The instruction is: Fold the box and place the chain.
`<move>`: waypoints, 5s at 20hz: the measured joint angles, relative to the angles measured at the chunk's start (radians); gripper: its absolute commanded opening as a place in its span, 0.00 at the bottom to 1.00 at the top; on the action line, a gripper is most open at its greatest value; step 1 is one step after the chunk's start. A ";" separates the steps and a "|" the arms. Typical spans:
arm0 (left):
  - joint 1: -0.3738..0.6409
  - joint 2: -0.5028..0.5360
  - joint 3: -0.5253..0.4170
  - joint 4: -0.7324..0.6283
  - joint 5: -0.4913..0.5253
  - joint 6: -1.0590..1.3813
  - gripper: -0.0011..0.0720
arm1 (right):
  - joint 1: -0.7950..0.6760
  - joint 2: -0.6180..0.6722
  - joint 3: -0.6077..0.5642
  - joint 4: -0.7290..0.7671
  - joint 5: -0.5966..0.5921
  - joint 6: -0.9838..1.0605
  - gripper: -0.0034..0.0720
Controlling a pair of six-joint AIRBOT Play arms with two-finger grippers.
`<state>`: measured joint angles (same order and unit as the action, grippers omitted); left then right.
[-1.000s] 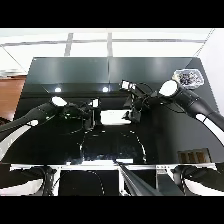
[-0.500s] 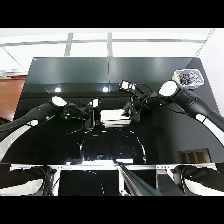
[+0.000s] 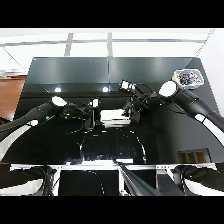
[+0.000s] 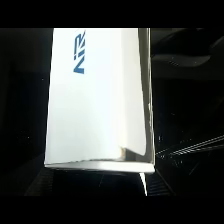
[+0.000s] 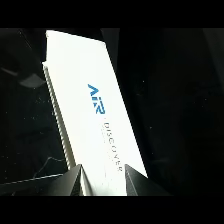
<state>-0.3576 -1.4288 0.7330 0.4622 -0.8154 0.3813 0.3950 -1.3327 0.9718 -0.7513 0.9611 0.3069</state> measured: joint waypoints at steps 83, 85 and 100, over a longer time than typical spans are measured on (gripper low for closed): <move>-0.001 0.000 0.000 0.000 -0.001 0.000 0.58 | -0.080 -0.090 -0.161 0.301 -0.012 0.641 0.06; -0.001 0.000 0.000 -0.001 0.000 0.000 0.58 | -0.087 -0.076 -0.127 0.262 0.035 0.629 0.06; 0.033 0.127 0.076 0.187 -0.076 -0.361 0.99 | -0.547 0.443 0.077 -0.050 0.416 0.716 0.06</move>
<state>-0.3248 -1.3022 0.8093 0.6495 -0.8913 0.0204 -0.1516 -0.8894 1.0492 -0.8013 1.3773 1.0233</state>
